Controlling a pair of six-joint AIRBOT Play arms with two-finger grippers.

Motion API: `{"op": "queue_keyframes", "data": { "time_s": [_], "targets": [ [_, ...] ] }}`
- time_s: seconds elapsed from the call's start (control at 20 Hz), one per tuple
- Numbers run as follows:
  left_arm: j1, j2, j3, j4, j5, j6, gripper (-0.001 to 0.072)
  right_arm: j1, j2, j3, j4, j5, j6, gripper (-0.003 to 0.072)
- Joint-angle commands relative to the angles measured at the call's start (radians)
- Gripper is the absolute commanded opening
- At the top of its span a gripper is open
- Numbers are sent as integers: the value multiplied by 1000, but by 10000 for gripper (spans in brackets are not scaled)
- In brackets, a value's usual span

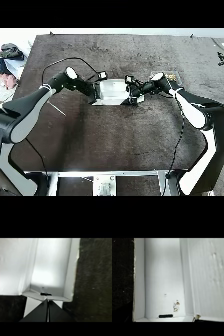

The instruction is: Fold the box and place the chain.

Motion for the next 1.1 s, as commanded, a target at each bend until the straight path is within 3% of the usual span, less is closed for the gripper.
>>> {"op": "queue_keyframes", "data": {
  "time_s": [0.0,0.3,0.5,0.75,0.95,1.05],
  "targets": [
    [4,73,1,21,-29,-132,6,1,0,1,0,1,0,523],
    [75,245,1,29,-64,-427,6,1,0,1,0,1,0,523],
    [195,275,-47,-5,-96,-582,6,1,0,1,0,1,0,523],
    [260,268,-214,-70,-23,-721,7,1,0,1,0,1,0,523],
    [260,266,-323,-80,119,-784,8,1,0,1,0,1,0,523],
    [260,225,-340,-135,132,-778,8,1,0,1,0,1,1,523]
  ]
}}
